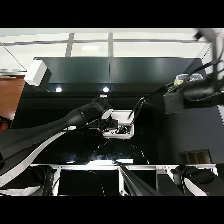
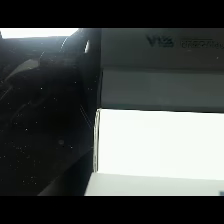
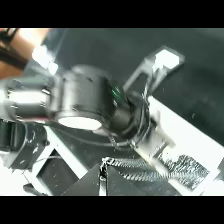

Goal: Fold the box and place the chain.

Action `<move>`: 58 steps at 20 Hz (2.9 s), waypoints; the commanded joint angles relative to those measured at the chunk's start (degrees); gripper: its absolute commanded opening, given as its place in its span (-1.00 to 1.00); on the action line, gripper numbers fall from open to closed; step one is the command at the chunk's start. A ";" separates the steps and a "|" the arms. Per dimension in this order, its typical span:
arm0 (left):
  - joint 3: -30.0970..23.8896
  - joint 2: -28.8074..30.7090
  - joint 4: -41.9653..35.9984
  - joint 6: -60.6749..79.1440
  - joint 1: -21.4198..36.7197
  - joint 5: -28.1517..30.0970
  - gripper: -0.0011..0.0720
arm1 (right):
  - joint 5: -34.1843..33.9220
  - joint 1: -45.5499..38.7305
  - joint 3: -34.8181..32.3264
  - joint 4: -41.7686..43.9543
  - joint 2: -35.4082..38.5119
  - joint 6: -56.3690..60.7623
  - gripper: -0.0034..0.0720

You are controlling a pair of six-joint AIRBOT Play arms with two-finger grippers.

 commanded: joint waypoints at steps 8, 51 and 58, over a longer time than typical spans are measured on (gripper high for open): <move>-0.02 -0.02 0.04 0.00 0.02 0.00 -0.89 | -5.22 0.31 -13.18 1.95 -2.14 -1.57 -0.87; -21.84 37.88 6.62 24.68 19.15 7.13 0.81 | -2.62 -11.98 -9.05 -15.23 -0.07 -3.34 0.17; -43.89 41.51 -58.82 111.03 36.89 15.74 0.80 | -4.61 -11.98 -9.07 -15.23 -0.09 -2.84 0.17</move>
